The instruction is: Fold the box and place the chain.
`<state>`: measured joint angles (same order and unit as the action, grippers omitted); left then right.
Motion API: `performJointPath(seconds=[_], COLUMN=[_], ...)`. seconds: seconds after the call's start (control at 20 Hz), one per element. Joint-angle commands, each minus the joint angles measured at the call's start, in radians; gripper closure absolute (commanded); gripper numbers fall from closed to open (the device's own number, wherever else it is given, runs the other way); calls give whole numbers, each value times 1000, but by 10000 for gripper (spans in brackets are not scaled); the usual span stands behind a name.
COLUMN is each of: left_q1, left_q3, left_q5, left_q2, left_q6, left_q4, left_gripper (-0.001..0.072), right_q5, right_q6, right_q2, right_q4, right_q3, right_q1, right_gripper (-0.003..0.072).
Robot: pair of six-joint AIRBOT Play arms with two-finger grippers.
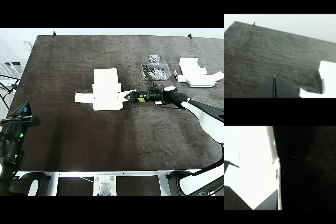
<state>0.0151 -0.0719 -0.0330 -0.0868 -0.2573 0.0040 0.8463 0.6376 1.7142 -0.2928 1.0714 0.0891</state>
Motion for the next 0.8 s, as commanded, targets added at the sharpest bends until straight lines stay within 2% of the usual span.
performJointPath(seconds=[0.0,0.05,0.1,0.3,0.35,0.4,0.55,0.75], left_q1=[1,1,1,1,1,1,1,1], left_q3=[-1,-1,-1,-3,-13,-31,-156,-416], left_q5=[-23,-38,-45,-103,-116,-132,-174,-391], left_q2=[0,0,0,-25,-51,-93,-326,-737], left_q6=[21,34,34,120,146,166,216,221], left_q4=[10,13,14,24,24,24,24,65], left_gripper=[216,3,85,89,206,226,216,216], right_q5=[-94,-106,-106,-122,-131,-133,-133,-134], right_q6=[-6,-5,-3,6,5,5,5,-38], right_q2=[-45,-61,-68,-69,-69,-69,-69,-69], right_q4=[-4,-3,4,4,4,4,4,3], right_q3=[-48,-59,-64,-71,-74,-74,-75,-76], right_q1=[8,10,12,30,31,33,32,37], right_gripper=[679,679,679,679,679,679,678,678])
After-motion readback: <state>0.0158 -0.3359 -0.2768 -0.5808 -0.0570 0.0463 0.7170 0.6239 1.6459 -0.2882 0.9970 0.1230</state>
